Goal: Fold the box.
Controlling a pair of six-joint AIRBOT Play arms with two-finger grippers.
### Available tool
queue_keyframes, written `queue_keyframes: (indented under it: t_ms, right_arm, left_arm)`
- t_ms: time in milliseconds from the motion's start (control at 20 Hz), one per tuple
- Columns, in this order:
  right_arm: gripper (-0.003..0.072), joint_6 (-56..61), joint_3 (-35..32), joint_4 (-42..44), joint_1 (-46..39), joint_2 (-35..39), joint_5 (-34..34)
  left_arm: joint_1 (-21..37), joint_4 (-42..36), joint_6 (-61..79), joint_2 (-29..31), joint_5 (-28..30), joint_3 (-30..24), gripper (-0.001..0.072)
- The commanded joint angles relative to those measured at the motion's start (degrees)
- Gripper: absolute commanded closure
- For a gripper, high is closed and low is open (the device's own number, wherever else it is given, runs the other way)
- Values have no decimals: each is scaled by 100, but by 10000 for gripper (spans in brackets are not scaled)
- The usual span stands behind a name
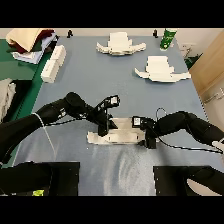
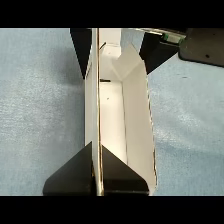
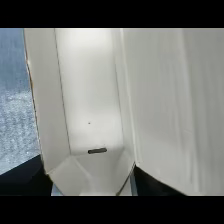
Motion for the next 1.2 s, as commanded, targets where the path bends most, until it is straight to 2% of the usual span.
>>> queue_keyframes:
  t_ms: [0,550,650,750,850,900,1150]
  right_arm:
    - [-27,2,4,151,4,81,107]
    - [-1,2,-98,144,7,-166,205]
    - [52,2,-114,105,7,-166,229]
    - [73,0,-129,98,7,-166,249]
    - [223,2,-129,103,9,-166,247]
    - [245,2,-129,103,9,-166,249]
    - [240,2,-127,103,7,-164,245]
  left_arm:
    - [0,0,0,-2,-4,-2,696]
    - [0,0,0,-2,-2,-2,696]
    - [0,0,0,-2,-4,-2,697]
    - [0,0,0,-2,-2,-2,696]
    - [0,0,0,-2,-4,-2,696]
    - [0,0,0,-2,-4,-2,697]
    - [0,0,0,-2,-4,-2,696]
